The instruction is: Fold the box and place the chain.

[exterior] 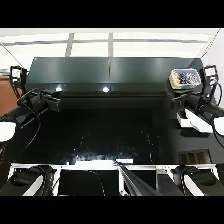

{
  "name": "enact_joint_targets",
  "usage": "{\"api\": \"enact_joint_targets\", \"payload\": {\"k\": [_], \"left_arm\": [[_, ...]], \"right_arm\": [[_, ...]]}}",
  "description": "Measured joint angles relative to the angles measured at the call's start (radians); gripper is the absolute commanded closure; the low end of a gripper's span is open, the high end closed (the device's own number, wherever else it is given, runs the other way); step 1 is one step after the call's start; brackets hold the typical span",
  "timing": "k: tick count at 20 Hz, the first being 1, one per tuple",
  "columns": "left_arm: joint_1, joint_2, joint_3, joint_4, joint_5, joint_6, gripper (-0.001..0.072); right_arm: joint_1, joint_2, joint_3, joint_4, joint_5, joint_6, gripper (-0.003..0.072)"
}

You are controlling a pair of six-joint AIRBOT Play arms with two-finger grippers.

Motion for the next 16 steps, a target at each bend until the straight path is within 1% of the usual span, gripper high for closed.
{"api": "enact_joint_targets", "payload": {"k": [1, 2, 3, 4, 5, 6, 8, 10, 12, 13, 16], "left_arm": [[0.0, -0.009, 0.0, 0.0, 0.012, 0.0, 0.0681], [0.0, -0.019, 0.0, 0.0, 0.029, 0.0, 0.0678], [0.0, -0.031, 0.0, 0.0, 0.047, 0.0, 0.0576], [0.0, -0.046, 0.0, 0.0, 0.061, 0.0, 0.0319], [-0.001, -0.059, 0.0, -0.006, 0.081, -0.001, 0.0032], [-0.002, -0.073, 0.0, -0.016, 0.102, -0.003, -0.0003], [-0.003, -0.1, 0.0, -0.05, 0.135, -0.005, -0.0003], [-0.004, -0.119, 0.0, -0.073, 0.152, -0.005, -0.0003], [-0.004, -0.129, 0.0, -0.088, 0.151, -0.003, -0.0002], [-0.004, -0.132, 0.0, -0.091, 0.145, -0.003, -0.0003], [-0.004, -0.137, 0.0, -0.098, 0.122, -0.003, -0.0002]], "right_arm": [[0.0, -0.001, 0.0, 0.005, -0.046, 0.0, 0.0669], [0.0, -0.002, 0.0, 0.01, -0.1, 0.0, 0.0504], [0.0, -0.004, 0.0, 0.014, -0.156, 0.0, 0.0112], [0.0, -0.011, 0.0, 0.018, -0.208, 0.0, -0.0033], [0.0, -0.02, 0.0, 0.017, -0.249, 0.0, -0.0033], [0.0, -0.034, 0.0, 0.013, -0.275, -0.002, -0.0033], [-0.018, -0.075, 0.01, -0.031, -0.263, -0.003, -0.0033], [-0.101, -0.131, 0.053, -0.11, -0.204, 0.028, -0.0031], [-0.258, -0.206, 0.139, -0.187, -0.13, 0.11, -0.0027], [-0.359, -0.254, 0.196, -0.219, -0.086, 0.152, -0.0027], [-0.644, -0.413, 0.38, -0.271, 0.1, 0.251, -0.0027]]}}
